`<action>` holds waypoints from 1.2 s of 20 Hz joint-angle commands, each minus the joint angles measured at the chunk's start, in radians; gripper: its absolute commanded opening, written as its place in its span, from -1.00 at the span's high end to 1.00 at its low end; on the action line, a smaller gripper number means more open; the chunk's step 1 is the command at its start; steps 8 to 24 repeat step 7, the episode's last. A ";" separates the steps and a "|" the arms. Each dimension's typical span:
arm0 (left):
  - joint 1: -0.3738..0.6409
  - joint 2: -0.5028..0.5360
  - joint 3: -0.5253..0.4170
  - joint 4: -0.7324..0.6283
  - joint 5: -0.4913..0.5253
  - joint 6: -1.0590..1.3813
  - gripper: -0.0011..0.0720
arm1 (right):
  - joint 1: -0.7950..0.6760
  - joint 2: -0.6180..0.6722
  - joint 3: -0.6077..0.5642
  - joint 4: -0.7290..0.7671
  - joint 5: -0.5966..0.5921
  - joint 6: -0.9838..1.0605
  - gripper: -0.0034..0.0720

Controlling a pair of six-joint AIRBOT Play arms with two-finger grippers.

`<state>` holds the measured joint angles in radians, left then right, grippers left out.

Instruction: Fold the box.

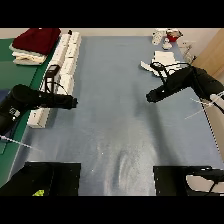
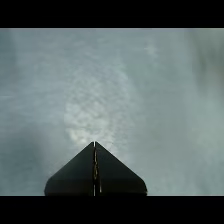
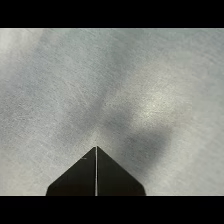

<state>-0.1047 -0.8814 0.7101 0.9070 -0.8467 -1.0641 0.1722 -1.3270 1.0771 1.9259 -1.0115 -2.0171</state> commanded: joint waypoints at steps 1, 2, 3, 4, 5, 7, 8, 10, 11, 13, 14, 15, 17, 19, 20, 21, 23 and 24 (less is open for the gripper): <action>-0.164 -0.035 0.000 0.002 -0.081 -0.145 0.94 | 0.000 0.000 0.001 0.000 0.000 0.000 0.89; -0.210 -0.062 0.000 0.019 -0.075 -0.173 0.94 | 0.000 0.000 0.001 0.000 0.000 0.000 0.89; -0.251 -0.097 0.000 0.026 -0.069 -0.186 0.94 | 0.000 0.000 0.001 0.000 0.000 0.000 0.89; -0.278 -0.130 0.000 0.032 -0.062 -0.186 0.94 | 0.000 0.000 0.001 0.000 0.000 0.000 0.89; -0.298 -0.164 0.000 0.032 -0.052 -0.186 0.93 | 0.000 0.000 0.001 0.000 0.000 0.000 0.89; -0.315 -0.208 0.000 0.032 -0.051 -0.186 0.93 | 0.000 0.000 0.001 0.000 0.000 0.000 0.89; -0.315 -0.208 0.000 0.032 -0.051 -0.186 0.93 | 0.000 0.000 0.001 0.000 0.000 0.000 0.89; -0.315 -0.208 0.000 0.032 -0.051 -0.186 0.93 | 0.000 0.000 0.001 0.000 0.000 0.000 0.89; -0.315 -0.208 0.000 0.032 -0.051 -0.186 0.93 | 0.000 0.000 0.001 0.000 0.000 0.000 0.89; -0.315 -0.208 0.000 0.032 -0.051 -0.186 0.93 | 0.000 0.000 0.001 0.000 0.000 0.000 0.89; -0.315 -0.208 0.000 0.032 -0.051 -0.186 0.93 | 0.000 0.000 0.001 0.000 0.000 0.000 0.89; -0.315 -0.208 0.000 0.032 -0.051 -0.186 0.93 | 0.000 0.000 0.001 0.000 0.000 0.000 0.89; -0.315 -0.208 0.000 0.032 -0.051 -0.186 0.93 | 0.000 0.000 0.001 0.000 0.000 0.000 0.89; -0.315 -0.208 0.000 0.032 -0.051 -0.186 0.93 | 0.000 0.000 0.001 0.000 0.000 0.000 0.89; -0.315 -0.208 0.000 0.032 -0.051 -0.186 0.93 | 0.000 0.000 0.001 0.000 0.000 0.000 0.89; -0.315 -0.208 0.000 0.032 -0.051 -0.186 0.93 | 0.000 0.000 0.001 0.000 0.000 0.000 0.89; -0.315 -0.208 0.000 0.032 -0.051 -0.186 0.93 | 0.000 0.000 0.001 0.000 0.000 0.000 0.89; -0.315 -0.208 0.000 0.032 -0.051 -0.186 0.93 | 0.000 0.000 0.001 0.000 0.000 0.000 0.89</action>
